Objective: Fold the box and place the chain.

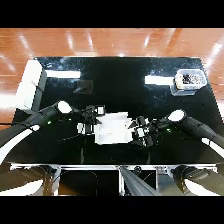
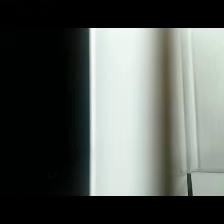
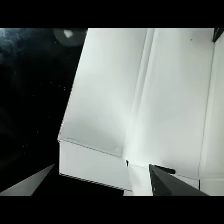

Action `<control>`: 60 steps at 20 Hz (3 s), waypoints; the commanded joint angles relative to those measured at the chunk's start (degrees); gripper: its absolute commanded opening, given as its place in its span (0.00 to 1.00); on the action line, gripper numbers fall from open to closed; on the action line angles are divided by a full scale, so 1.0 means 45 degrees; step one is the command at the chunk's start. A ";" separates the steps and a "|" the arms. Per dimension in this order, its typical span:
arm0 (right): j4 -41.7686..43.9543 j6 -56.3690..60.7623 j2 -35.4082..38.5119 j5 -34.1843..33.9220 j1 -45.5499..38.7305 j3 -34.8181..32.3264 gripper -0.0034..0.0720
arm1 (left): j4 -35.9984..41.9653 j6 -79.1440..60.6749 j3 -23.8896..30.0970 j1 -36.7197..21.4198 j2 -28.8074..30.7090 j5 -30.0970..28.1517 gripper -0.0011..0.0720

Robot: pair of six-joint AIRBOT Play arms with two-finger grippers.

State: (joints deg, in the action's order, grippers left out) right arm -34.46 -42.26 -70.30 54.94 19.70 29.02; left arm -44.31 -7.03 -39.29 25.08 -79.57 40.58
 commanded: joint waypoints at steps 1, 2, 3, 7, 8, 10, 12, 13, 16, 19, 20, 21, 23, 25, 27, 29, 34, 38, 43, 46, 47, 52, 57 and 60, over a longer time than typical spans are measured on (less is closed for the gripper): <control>0.0107 -0.0369 -0.0204 -0.0423 0.0282 0.0000 0.99 | 0.0005 0.0000 0.0000 0.0000 0.0000 -0.0238 0.04; 0.0379 -0.0403 -0.0219 -0.0733 0.0355 0.0000 0.99 | 0.0000 0.0000 0.0000 0.0000 0.0000 -0.0238 0.04; 0.0933 -0.0471 -0.0248 -0.1146 0.0447 0.0000 0.99 | 0.0010 0.0000 0.0000 0.0000 0.0000 -0.0238 0.04; 0.2754 -0.0665 -0.0248 -0.1316 0.0525 0.0000 0.99 | 0.0005 0.0000 0.0000 0.0000 0.0000 -0.0228 0.04; 0.2754 -0.0661 -0.0248 -0.1341 0.0520 0.0000 0.99 | 0.0000 0.0000 0.0000 0.0000 0.0000 -0.0214 0.04; 0.2754 -0.0656 -0.0243 -0.1350 0.0515 0.0005 0.99 | 0.0000 -0.0005 0.0000 0.0000 0.0000 -0.0214 0.04; 0.2759 -0.0651 -0.0204 -0.1360 0.0461 0.0005 0.99 | 0.0000 -0.0005 0.0000 0.0000 0.0000 -0.0214 0.04; 0.2754 -0.0651 -0.0204 -0.1394 0.0379 0.0005 0.99 | 0.0000 -0.0005 0.0000 0.0000 0.0000 -0.0219 0.04; 0.3011 -0.0549 -0.0194 -0.1341 -0.0044 0.0005 0.99 | 0.0000 -0.0005 0.0000 0.0000 0.0000 -0.0204 0.04; 0.3002 -0.0500 0.0219 -0.1103 -0.0476 0.0005 0.99 | 0.0000 -0.0005 0.0000 0.0000 0.0000 -0.0199 0.04; 0.2997 -0.0374 0.0413 -0.1010 -0.0568 0.0005 0.99 | 0.0000 0.0000 0.0000 0.0000 0.0000 -0.0199 0.04; 0.2997 -0.0209 0.0559 -0.0976 -0.0573 0.0005 0.99 | 0.0000 -0.0005 0.0000 0.0000 0.0000 -0.0204 0.04; 0.3327 -0.0044 0.0641 -0.0918 -0.0568 0.0005 0.99 | 0.0005 0.0000 0.0000 0.0000 0.0000 -0.0199 0.04; 0.3847 -0.0049 0.0646 -0.0933 -0.0568 0.0005 0.99 | 0.0005 0.0000 0.0000 0.0000 0.0000 -0.0165 0.04; 0.3993 -0.0044 0.0646 -0.0962 -0.0563 0.0005 0.99 | 0.0000 0.0000 0.0000 0.0000 0.0000 -0.0092 0.04; 0.4002 -0.0039 0.0641 -0.1209 -0.0563 0.0005 0.99 | 0.0000 0.0000 0.0000 0.0000 0.0000 -0.0063 0.04; 0.3993 0.0607 0.0641 -0.1744 -0.0568 0.0005 0.99 | 0.0000 0.0000 0.0000 0.0000 0.0000 0.0000 0.04; 0.3988 0.0627 0.0641 -0.1627 -0.0554 0.0005 0.99 | 0.0000 -0.0005 0.0000 0.0000 0.0000 0.0005 0.04; 0.3988 0.0461 0.0602 -0.1418 -0.0083 0.0005 0.99 | 0.0000 -0.0005 -0.0005 0.0000 0.0000 0.0000 0.04; 0.3993 0.0427 0.0340 -0.1355 0.0272 0.0005 0.99 | 0.0000 -0.0005 -0.0005 0.0000 0.0000 0.0000 0.04; 0.4002 0.0427 0.0253 -0.1355 0.0277 0.0005 0.99 | 0.0000 -0.0005 -0.0005 0.0000 0.0000 0.0000 0.04; 0.3988 -0.0044 -0.0228 -0.1428 0.0282 0.0034 0.99 | -0.0015 -0.0005 -0.0034 0.0000 0.0000 -0.0005 0.04; 0.4206 0.0015 -0.0272 -0.2574 0.0612 0.0034 0.99 | -0.0015 0.0000 -0.0029 0.0000 0.0000 0.0126 0.04; 0.3740 0.0189 -0.0321 -0.3322 0.1156 0.0034 0.99 | -0.0015 0.0000 -0.0029 0.0000 0.0000 0.0121 0.04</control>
State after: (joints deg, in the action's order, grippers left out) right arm -16.12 -42.00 -71.53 43.46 23.18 29.12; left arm -44.38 -7.07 -39.40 25.04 -79.59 40.91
